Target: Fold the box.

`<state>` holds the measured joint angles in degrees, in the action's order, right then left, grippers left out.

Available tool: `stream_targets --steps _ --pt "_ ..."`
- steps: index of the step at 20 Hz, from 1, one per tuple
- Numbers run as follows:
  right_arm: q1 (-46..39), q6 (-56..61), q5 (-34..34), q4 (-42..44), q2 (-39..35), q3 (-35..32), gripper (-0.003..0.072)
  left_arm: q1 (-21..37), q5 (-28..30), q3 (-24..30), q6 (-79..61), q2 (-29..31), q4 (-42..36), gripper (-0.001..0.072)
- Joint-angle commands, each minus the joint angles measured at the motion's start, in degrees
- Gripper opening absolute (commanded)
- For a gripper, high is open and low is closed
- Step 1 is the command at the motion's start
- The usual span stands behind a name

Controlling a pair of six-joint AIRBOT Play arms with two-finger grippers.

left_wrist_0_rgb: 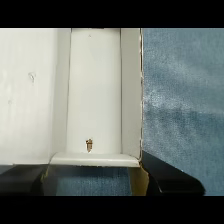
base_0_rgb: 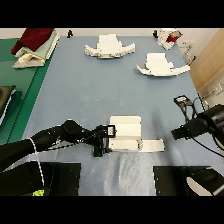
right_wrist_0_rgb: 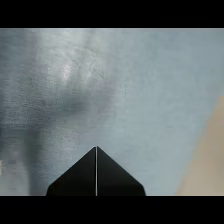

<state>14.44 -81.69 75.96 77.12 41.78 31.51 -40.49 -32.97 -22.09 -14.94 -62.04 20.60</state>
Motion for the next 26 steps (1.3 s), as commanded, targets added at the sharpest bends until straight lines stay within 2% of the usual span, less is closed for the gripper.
stream_targets --steps 1,2,4,11,15,21,26 --pt "-16.2 -1.5 0.3 19.7 6.2 0.1 0.0003 0.0 0.0 0.0 0.0 0.0 0.0 0.0519" --pt "-19.7 -5.6 0.1 26.4 8.5 0.0 0.0002 0.0 0.0 0.0 0.0 0.0 0.0 0.0519" --pt "-23.7 -10.1 -1.2 34.2 12.0 -0.3 0.0002 0.0 0.0 0.0 0.0 0.0 0.0 0.0519" --pt "-23.8 -10.3 -7.4 40.0 15.4 -6.2 0.0002 0.0 0.0 0.0 0.0 0.0 0.0 0.0519" --pt "-22.3 -11.5 -7.4 44.8 15.4 -9.7 0.0002 0.0 0.0 0.0 0.0 0.0 0.0 0.0519" --pt "-15.3 -13.5 -7.1 50.5 14.7 -10.0 0.0002 0.0 0.0 0.0 0.0 0.0 0.0 0.0519" --pt "-14.0 -13.5 -6.1 50.9 10.2 -9.3 0.0003 0.0 0.0 0.0 0.0 0.0 0.0 0.0519"
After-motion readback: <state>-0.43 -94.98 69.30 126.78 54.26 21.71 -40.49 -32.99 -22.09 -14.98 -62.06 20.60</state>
